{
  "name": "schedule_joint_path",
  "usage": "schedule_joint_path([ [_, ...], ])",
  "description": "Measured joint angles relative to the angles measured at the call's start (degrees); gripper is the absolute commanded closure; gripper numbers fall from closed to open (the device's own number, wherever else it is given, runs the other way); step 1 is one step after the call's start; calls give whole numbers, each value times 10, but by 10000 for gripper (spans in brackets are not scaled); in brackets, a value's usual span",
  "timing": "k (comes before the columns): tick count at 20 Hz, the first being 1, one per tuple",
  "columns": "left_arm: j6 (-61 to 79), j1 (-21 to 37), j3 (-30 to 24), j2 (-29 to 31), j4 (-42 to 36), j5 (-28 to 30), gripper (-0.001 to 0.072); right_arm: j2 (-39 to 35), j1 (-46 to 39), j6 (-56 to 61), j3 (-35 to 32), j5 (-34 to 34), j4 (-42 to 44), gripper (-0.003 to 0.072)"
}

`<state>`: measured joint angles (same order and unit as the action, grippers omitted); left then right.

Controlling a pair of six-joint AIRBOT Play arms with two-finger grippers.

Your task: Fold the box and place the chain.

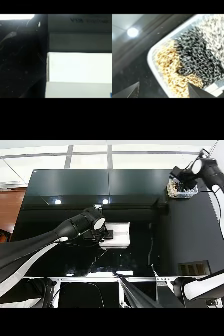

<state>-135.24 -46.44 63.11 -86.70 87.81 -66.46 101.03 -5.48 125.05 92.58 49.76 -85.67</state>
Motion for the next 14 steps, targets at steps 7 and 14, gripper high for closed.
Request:
schedule_joint_path([
  [7,0,0,0,0,0,0,680,37,-69,22,33,60,132,65],
  [14,0,0,0,0,0,0,680,51,-78,26,37,65,192,133],
])
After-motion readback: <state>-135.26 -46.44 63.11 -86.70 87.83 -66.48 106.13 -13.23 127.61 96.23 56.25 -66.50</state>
